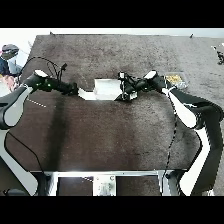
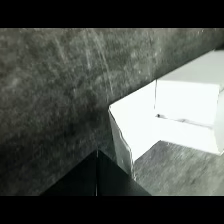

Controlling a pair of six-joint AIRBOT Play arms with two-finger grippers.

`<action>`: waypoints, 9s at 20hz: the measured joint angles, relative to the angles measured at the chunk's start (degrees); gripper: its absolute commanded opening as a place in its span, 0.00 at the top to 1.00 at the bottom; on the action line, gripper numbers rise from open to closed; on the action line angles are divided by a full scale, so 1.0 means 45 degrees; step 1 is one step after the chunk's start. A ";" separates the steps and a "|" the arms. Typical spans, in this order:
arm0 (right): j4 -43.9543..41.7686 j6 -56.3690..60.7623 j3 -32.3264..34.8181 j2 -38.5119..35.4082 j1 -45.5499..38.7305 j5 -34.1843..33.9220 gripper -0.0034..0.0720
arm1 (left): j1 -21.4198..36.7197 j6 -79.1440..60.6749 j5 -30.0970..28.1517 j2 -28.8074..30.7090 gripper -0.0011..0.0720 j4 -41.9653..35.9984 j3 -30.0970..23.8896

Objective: Fold the box and place the chain.

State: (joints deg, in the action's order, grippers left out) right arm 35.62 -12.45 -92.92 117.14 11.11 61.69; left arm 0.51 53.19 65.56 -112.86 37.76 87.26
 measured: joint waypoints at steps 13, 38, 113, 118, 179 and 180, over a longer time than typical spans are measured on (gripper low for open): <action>0.0000 0.0000 0.0005 0.0000 0.0000 0.0000 0.27 | -0.0559 -0.0996 0.1103 -0.0126 0.92 -0.2511 -0.0015; 0.0000 0.0000 0.0000 0.0000 0.0000 0.0000 0.27 | -0.2501 0.3138 0.1681 -0.0078 0.56 0.1185 0.2603; 0.0000 0.0005 0.0000 0.0000 -0.0010 -0.0005 0.27 | -0.6499 0.8888 0.2929 0.1705 0.24 1.2454 0.6756; 0.0000 0.0005 0.0000 0.0000 -0.0010 -0.0005 0.27 | -0.6368 0.6951 0.1831 0.2127 0.24 1.2862 0.6761; 0.0000 0.0000 0.0000 0.0000 -0.0010 -0.0005 0.27 | -0.1914 -1.6825 0.2229 -0.3254 0.01 -0.3089 0.3186; -0.0005 0.0005 0.0000 0.0000 -0.0010 -0.0005 0.27 | -0.1938 -1.6825 0.2249 -0.3254 0.01 -0.3089 0.3186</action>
State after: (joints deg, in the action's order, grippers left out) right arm 35.59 -12.43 -92.92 117.14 11.07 61.67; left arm -8.21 -22.52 75.68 -127.50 23.86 101.60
